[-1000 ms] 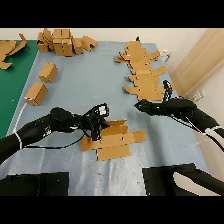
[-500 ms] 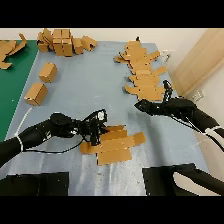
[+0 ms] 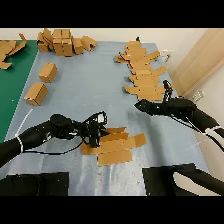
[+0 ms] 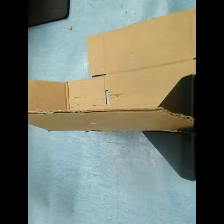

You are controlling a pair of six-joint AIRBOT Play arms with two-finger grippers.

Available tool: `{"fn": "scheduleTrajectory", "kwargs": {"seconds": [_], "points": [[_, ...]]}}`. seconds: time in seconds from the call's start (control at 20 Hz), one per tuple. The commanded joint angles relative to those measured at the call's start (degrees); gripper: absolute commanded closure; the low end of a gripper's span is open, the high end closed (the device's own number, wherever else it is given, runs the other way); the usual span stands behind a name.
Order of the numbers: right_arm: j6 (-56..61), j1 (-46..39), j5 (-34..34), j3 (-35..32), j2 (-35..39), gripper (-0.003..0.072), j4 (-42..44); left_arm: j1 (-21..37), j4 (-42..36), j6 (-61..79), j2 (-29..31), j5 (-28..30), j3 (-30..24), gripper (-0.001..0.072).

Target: Fold the box.

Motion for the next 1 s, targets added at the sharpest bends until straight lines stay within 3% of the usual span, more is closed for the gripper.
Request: {"fn": "scheduleTrajectory", "kwargs": {"seconds": [0.0, 0.45, 0.95], "points": [[0.0, 0.0, 0.1, 0.0, 0.0, 0.0185, 0.0, 0.0, -0.5, 5.8, 0.0, -0.5, 0.9, 0.07], [0.0, 0.2, 1.0, 0.0, 0.0, 0.0185, 0.0, 0.0, -1.6, 9.5, 0.0, 0.6, 2.4, 0.07], [0.0, 0.4, 1.0, 0.0, 0.0, 0.0185, 0.2, 0.0, -1.7, 5.1, 0.0, 0.3, -1.2, 0.07]]}}
